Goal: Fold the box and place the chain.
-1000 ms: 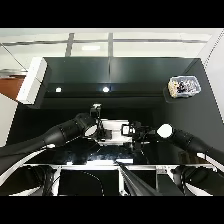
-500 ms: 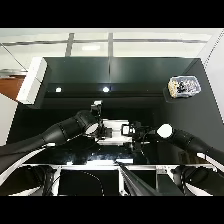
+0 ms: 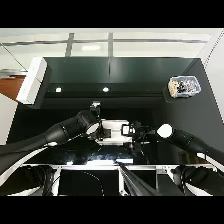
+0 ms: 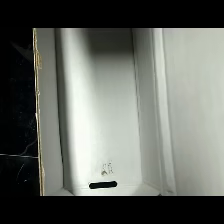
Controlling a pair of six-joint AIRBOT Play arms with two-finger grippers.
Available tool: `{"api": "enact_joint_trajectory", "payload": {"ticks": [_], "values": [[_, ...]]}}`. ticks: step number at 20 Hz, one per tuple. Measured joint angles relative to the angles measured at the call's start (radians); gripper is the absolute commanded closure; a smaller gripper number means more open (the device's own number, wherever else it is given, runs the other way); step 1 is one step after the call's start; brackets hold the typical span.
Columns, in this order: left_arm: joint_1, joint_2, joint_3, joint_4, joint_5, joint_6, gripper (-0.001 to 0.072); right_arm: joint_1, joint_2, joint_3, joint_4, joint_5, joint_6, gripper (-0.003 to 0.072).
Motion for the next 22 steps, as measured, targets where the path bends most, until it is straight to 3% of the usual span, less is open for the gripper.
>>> {"api": "enact_joint_trajectory", "payload": {"ticks": [1,3,8,9,10,12,13,21,22], "values": [[-0.001,-0.003,0.0,0.0,-0.002,-0.003,0.0571,0.0,0.0,0.0,0.0,0.0,0.0,0.0212],[-0.003,-0.007,0.0,0.0,-0.008,-0.015,0.0684,0.0,0.0,0.0,0.0,0.0,0.0,0.0211],[-0.006,-0.011,0.001,0.0,-0.018,-0.024,0.0682,0.0,0.0,0.0,0.0,0.0,0.0,0.0211],[-0.006,-0.011,0.001,0.0,-0.018,-0.024,0.0677,0.0,0.0,0.0,0.0,0.0,0.0,0.0211],[-0.006,-0.011,0.001,0.0,-0.019,-0.025,0.0623,0.0,0.0,0.0,0.0,0.0,0.0,0.0212],[-0.006,-0.013,0.002,0.001,-0.029,-0.024,0.04,0.0,0.0,0.0,0.0,0.0,0.0,0.0212],[-0.006,-0.013,0.005,0.002,-0.043,-0.025,0.0354,0.0,0.0,0.0,0.0,0.0,0.0,0.0211],[-0.006,-0.018,0.04,0.009,-0.04,-0.027,0.0366,0.0,0.0,0.0,0.0,0.0,0.0,0.0212],[-0.006,-0.022,0.042,0.009,-0.041,-0.027,0.0471,0.0,0.0,0.0,0.0,0.0,0.0,0.0211]]}}
